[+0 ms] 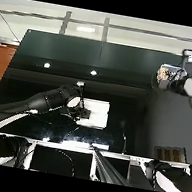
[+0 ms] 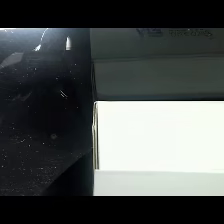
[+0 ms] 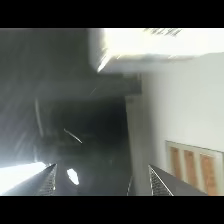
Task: Fold the box and place the chain.
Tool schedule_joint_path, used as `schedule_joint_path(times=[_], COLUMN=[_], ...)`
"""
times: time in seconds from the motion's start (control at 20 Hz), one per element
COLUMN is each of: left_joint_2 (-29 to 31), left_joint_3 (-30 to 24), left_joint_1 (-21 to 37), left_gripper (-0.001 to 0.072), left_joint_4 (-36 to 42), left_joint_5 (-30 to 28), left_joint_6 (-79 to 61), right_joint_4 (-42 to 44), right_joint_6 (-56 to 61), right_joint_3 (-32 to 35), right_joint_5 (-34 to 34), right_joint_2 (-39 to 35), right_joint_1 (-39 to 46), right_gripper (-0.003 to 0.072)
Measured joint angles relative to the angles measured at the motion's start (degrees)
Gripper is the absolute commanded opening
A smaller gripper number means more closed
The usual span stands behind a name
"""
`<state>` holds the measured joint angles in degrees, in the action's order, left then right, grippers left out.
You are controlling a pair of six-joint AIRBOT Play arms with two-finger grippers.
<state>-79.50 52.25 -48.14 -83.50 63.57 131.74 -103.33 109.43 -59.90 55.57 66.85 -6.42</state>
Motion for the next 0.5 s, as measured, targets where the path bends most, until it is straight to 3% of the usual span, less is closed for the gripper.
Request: schedule_joint_path(times=[0.15, 0.35, 0.45, 0.5], left_joint_2=[0.0, 0.0, 0.0, 0.0], left_joint_3=[0.0, 0.0, 0.0, 0.0], left_joint_1=[0.0, 0.0, 0.0, 0.0], left_gripper=[0.0028, 0.0028, 0.0028, 0.0028], left_joint_4=[0.0, 0.0, 0.0, 0.0], left_joint_5=[0.0, -0.1, -0.1, -0.1], left_joint_6=[0.0, 0.0, 0.0, 0.0], right_joint_4=[8.0, 14.4, 16.7, 18.1], right_joint_6=[1.2, 10.8, 16.2, 18.1], right_joint_3=[-9.1, -23.1, -28.5, -30.7], right_joint_5=[-2.9, 0.2, 2.0, 2.4], right_joint_2=[10.4, 23.9, 29.2, 31.5], right_joint_1=[7.7, 12.3, 13.2, 13.5], right_gripper=[0.0674, 0.0671, 0.0560, 0.0560])
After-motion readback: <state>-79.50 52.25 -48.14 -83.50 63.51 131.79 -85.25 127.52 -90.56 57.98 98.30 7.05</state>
